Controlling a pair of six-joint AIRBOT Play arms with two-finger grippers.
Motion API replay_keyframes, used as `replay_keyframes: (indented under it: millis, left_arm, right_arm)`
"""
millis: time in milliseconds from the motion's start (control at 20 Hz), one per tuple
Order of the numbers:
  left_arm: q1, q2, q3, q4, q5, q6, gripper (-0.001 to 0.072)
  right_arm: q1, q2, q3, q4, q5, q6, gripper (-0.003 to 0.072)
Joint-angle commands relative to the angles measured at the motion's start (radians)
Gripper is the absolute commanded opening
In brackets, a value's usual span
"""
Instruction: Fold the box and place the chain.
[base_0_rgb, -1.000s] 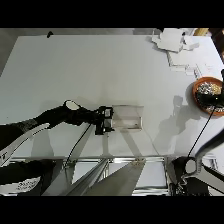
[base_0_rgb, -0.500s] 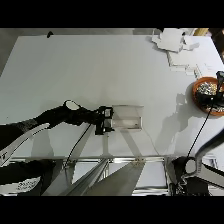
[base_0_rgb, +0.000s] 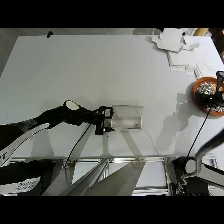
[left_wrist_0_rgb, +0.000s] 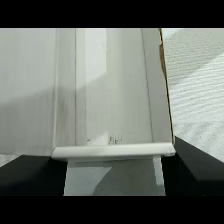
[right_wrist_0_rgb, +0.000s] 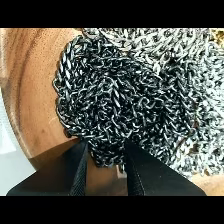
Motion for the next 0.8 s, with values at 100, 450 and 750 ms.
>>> replay_keyframes:
  millis: [100, 450, 750]
  left_arm:
    - [0.000, 0.000, 0.000, 0.000, 0.000, 0.000, 0.0278]
    - [0.000, 0.000, 0.000, 0.000, 0.000, 0.000, 0.0278]
    - [0.000, 0.000, 0.000, 0.001, 0.000, 0.000, 0.0278]
  right_arm:
    - [0.000, -0.040, 0.000, 0.016, -0.019, 0.014, 0.0227]
    - [0.000, -0.029, 0.000, 0.031, 0.017, 0.014, 0.0020]
    - [0.000, 0.129, 0.000, 0.031, 0.083, 0.014, 0.0021]
